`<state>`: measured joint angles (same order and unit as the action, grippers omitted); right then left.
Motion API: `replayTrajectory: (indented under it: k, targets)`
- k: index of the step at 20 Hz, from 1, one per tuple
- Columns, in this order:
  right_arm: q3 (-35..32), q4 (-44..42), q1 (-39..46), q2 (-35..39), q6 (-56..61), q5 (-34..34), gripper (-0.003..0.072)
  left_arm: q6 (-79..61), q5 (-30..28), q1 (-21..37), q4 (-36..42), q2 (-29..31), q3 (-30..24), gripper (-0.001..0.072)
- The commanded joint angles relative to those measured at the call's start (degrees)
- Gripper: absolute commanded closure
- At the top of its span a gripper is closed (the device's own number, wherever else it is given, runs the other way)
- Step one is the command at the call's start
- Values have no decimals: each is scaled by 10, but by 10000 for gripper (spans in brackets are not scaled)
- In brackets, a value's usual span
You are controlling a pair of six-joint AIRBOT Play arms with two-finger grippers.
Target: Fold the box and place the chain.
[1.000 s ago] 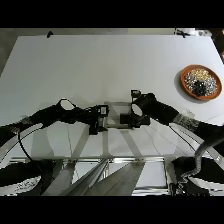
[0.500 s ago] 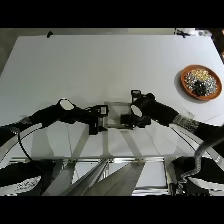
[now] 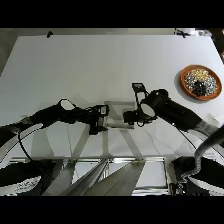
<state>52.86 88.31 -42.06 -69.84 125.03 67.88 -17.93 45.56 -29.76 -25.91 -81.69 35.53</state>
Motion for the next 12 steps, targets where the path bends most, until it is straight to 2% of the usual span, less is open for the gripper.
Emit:
replayTrajectory:
  k: [1, 3, 6, 7, 8, 12]
  targets:
    - [0, 42, 36, 75, -73, 86, 201, 0, 1, 0, 0, 0, 0, 377]
    - [0, 94, 73, 120, -107, 92, 200, 0, 2, 0, 0, 0, 0, 377]
    - [0, 152, 195, 160, -193, 52, 200, 0, 1, 0, 0, 0, 0, 377]
    - [0, 148, 248, 159, -230, 33, 196, 0, 1, 0, 0, 0, 0, 377]
    - [0, 142, 309, 153, -262, 6, 158, 0, 2, 0, 0, 0, 0, 377]
    - [5, 121, 522, 92, -380, -106, 151, 0, 2, 0, 0, 0, 0, 377]
